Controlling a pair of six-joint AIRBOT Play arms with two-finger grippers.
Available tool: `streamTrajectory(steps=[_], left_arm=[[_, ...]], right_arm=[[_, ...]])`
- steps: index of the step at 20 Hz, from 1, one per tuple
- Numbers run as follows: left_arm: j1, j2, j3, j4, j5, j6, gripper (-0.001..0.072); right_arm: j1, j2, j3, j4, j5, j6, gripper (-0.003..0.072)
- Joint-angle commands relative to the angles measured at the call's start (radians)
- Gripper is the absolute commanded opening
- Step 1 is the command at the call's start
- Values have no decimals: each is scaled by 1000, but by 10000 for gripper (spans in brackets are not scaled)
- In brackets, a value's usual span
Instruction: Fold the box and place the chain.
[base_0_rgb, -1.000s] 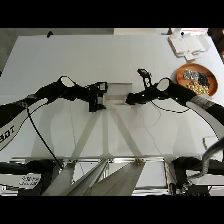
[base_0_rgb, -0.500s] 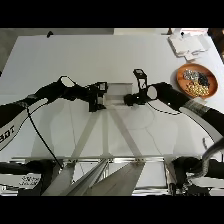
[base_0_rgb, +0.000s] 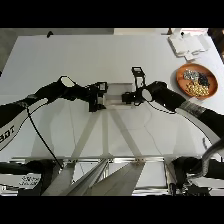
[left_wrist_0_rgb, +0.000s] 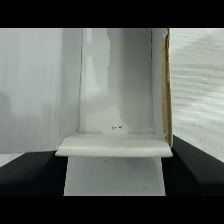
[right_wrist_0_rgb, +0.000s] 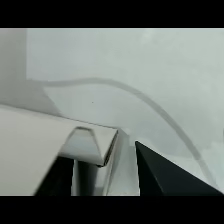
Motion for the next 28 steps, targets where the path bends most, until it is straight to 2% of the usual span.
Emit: streamTrajectory(steps=[1, 3, 5, 7, 9, 11, 13, 14, 19, 25, 28], left_arm=[[0, 1, 0, 0, 0, 0, 373], [0, 1, 0, 0, 0, 0, 373], [0, 1, 0, 0, 0, 0, 373], [0, 1, 0, 0, 0, 0, 373], [0, 1, 0, 0, -2, 0, 373], [0, 1, 0, 0, -3, 0, 373], [0, 1, 0, 0, -3, 0, 373], [0, 1, 0, 0, -3, 0, 373], [0, 1, 0, 0, -3, 0, 373], [0, 1, 0, 0, -3, 0, 373], [0, 1, 0, 0, -3, 0, 373]], right_arm=[[3, -17, 2, -54, -4, 74, 383], [3, -30, 2, -53, -13, 84, 375], [3, -33, 5, -53, -26, 122, 107], [3, -33, 6, -53, -44, 124, 9], [3, -33, 6, -53, -48, 124, 8], [3, -33, 6, -53, -58, 124, 34], [3, -31, 6, -52, -58, 123, 351], [3, -26, 6, -51, -48, 123, 392], [0, 51, 6, -52, 9, 119, 391], [-3, 229, 6, -58, 162, 91, 390], [-58, 311, 6, -56, 170, 29, 390]])
